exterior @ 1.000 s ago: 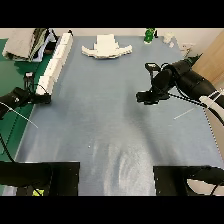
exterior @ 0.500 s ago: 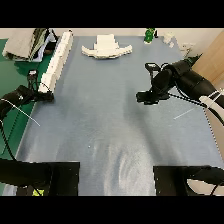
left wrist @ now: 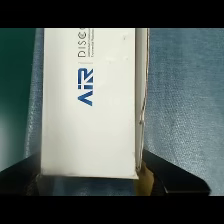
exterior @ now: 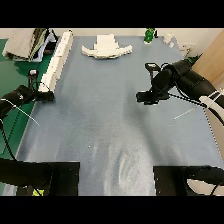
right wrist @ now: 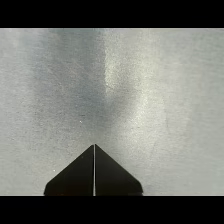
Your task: Fold the box.
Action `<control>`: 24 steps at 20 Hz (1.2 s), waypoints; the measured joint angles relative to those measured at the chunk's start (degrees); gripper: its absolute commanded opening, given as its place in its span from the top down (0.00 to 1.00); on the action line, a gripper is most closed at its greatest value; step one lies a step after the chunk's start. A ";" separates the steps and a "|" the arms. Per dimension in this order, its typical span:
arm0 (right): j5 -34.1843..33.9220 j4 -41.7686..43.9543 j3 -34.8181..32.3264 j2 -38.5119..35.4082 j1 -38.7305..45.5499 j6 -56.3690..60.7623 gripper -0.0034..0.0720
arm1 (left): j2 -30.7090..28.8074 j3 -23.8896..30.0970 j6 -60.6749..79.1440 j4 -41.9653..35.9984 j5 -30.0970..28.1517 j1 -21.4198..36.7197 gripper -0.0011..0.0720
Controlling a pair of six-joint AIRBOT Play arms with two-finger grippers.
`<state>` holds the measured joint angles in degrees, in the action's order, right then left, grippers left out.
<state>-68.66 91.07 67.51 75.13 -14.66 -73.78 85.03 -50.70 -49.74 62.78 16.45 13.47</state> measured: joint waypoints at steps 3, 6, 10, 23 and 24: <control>0.00 0.00 0.00 0.00 0.00 -0.02 0.95 | -0.20 -0.11 -0.02 -0.09 0.92 0.61 0.03; 0.02 0.02 0.00 0.00 0.00 0.00 0.95 | -2.36 -0.17 0.20 0.44 6.69 2.45 0.02; 0.00 0.00 0.00 0.00 0.00 0.00 0.95 | -8.09 -0.31 0.33 1.60 12.76 5.92 0.02; 0.00 0.00 0.00 0.00 0.07 0.00 0.95 | -28.28 -1.09 -0.79 -3.39 38.49 -2.10 0.97; 0.00 0.02 0.00 0.00 0.04 0.00 0.95 | -28.39 -1.11 -1.64 -3.91 39.30 -5.55 0.97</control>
<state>-68.66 91.09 67.51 75.13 -14.61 -73.78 56.64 -51.81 -51.37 58.87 55.75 7.92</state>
